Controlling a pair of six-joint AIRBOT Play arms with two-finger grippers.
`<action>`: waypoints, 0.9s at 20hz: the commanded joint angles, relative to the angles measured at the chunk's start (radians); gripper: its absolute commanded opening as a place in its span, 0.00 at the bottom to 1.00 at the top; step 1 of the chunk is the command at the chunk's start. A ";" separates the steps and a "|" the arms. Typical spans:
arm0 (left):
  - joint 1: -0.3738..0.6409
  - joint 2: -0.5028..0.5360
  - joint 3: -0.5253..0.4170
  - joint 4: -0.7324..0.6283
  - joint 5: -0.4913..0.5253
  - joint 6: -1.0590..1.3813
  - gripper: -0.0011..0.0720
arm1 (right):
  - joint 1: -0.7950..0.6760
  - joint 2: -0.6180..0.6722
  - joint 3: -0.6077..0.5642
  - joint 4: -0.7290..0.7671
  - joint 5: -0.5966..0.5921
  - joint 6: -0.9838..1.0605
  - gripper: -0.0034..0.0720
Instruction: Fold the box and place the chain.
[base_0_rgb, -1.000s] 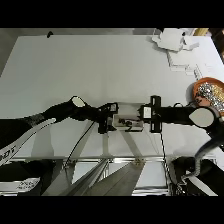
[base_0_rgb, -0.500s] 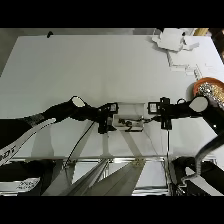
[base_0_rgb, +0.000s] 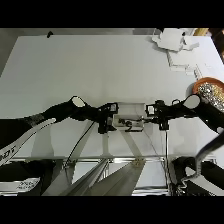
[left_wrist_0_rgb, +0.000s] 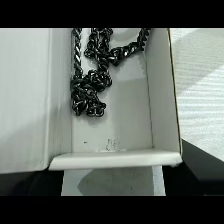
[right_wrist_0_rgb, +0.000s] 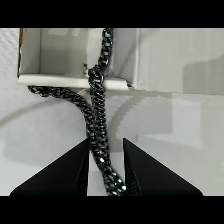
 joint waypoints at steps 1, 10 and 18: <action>0.000 0.001 0.000 0.000 0.000 0.000 0.52 | -0.001 -0.005 -0.040 0.062 -0.042 -0.066 0.36; 0.000 0.000 0.000 0.000 0.000 0.000 0.52 | -0.001 0.147 -0.070 0.047 -0.033 0.042 0.07; 0.000 0.000 0.000 0.000 0.000 0.000 0.52 | 0.177 0.419 -0.060 0.388 0.012 0.057 0.07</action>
